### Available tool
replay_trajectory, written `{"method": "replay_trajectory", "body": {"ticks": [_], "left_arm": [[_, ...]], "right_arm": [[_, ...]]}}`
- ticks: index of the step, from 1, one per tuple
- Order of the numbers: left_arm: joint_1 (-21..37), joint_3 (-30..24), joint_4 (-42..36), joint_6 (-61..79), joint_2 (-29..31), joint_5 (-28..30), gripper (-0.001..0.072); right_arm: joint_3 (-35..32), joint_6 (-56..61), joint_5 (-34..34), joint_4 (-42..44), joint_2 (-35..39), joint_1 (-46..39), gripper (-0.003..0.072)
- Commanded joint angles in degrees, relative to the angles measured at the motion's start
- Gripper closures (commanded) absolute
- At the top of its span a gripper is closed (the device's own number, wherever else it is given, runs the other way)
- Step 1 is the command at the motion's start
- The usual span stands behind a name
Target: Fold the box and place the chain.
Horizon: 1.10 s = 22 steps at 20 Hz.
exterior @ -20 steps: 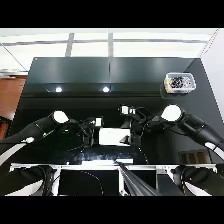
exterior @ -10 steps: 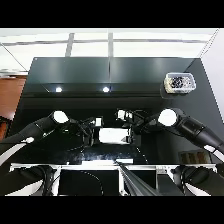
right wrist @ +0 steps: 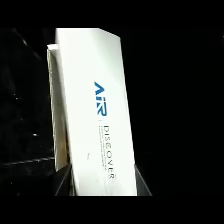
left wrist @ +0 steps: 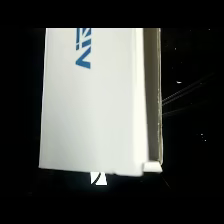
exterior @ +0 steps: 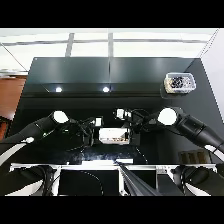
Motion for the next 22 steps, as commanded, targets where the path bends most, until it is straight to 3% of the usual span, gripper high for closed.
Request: {"method": "replay_trajectory", "body": {"ticks": [1,4,5,6,13,14,15,22], "left_arm": [[0.0,0.0,0.0,0.0,0.0,0.0,0.0363],[0.0,0.0,0.0,0.0,0.0,0.0,0.0363],[0.0,0.0,0.0,0.0,0.0,0.1,0.0363],[0.0,0.0,0.0,0.0,0.0,0.1,0.0363],[0.0,0.0,0.0,0.0,0.0,0.1,0.0363],[0.0,0.0,0.0,0.0,0.0,0.1,0.0363],[0.0,0.0,0.0,0.0,0.0,0.1,0.0363],[0.0,0.0,0.0,0.0,0.0,0.1,0.0363]], "right_arm": [[0.1,0.7,1.2,-0.1,0.0,0.2,0.0263],[0.1,1.7,1.3,0.0,0.0,0.3,0.0288],[0.1,1.7,1.6,0.0,0.0,0.3,0.0415],[0.1,1.7,1.7,0.0,0.0,0.3,0.0424],[0.1,1.7,2.7,0.0,0.0,0.3,0.04],[0.1,1.7,2.7,0.0,0.0,0.3,0.0384],[0.0,1.7,2.6,0.0,0.0,0.3,0.0302],[-0.7,1.8,2.1,0.0,0.0,0.3,0.0303]]}}
